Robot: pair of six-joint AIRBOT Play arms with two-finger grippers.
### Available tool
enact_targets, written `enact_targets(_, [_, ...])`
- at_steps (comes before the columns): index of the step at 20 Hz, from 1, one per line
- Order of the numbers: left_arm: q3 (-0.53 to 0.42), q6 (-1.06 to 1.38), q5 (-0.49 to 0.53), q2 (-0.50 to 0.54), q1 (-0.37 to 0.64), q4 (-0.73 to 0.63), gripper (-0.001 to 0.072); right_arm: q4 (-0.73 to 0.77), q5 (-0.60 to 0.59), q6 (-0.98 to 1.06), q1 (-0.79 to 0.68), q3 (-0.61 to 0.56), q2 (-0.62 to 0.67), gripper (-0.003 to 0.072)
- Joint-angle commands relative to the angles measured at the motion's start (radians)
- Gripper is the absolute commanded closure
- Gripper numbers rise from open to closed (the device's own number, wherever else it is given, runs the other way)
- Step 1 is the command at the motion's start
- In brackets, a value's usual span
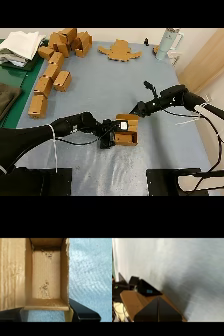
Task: Fold the box.
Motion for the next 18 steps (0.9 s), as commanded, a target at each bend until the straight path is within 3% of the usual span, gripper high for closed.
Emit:
enact_targets(1, [0.001,0.001,0.001,-0.001,0.0,0.0,0.0197,-0.033,-0.068,-0.104,0.092,0.0,0.05,0.0681])
enact_targets(6, [0.001,0.0,0.001,-0.001,0.0,0.0,0.0197,-0.153,-0.037,-0.062,0.223,-0.001,0.157,0.0681])
enact_targets(10, [0.001,0.0,0.0,-0.001,0.0,0.0,0.0197,-0.355,0.095,0.024,0.33,-0.046,0.254,0.0681])
enact_targets(18, [0.001,0.0,0.0,-0.001,0.0,0.0,0.0197,-0.362,0.347,0.062,0.428,-0.357,0.563,0.0681])
